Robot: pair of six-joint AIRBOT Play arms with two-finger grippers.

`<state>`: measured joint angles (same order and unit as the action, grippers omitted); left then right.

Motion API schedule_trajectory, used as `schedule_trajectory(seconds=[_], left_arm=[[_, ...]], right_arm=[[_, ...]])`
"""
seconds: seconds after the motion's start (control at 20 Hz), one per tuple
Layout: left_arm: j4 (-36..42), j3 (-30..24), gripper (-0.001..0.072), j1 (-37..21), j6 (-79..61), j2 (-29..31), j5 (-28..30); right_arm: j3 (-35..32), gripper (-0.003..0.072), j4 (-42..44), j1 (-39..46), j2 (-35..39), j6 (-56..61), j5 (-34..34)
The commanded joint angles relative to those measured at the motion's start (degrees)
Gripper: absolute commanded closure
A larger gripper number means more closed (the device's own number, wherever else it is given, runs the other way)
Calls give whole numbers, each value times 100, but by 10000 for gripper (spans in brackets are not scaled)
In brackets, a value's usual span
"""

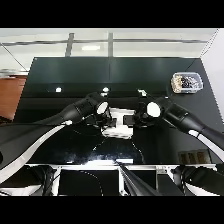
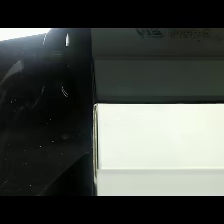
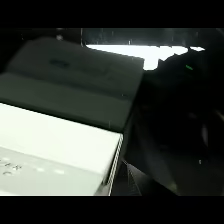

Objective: Fold the box and place the chain.

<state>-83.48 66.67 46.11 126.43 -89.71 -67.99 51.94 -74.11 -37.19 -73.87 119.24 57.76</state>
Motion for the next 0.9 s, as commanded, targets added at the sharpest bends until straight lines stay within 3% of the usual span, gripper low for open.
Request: schedule_trajectory(seconds=[0.0, 0.7, 0.75, 0.85], left_arm=[[-4, 7, 681, -13, 2, -4, 22], [-2, 7, 681, -15, 4, -4, 17], [-2, 7, 681, -15, 2, -4, 17], [-2, 7, 681, -15, 2, -4, 17]], right_arm=[[361, 375, -682, -404, -221, 859, 483], [424, 375, -717, -614, -660, 1600, 660], [424, 427, -719, -614, -680, 1615, 662], [424, 444, -719, -612, -688, 1624, 656]])
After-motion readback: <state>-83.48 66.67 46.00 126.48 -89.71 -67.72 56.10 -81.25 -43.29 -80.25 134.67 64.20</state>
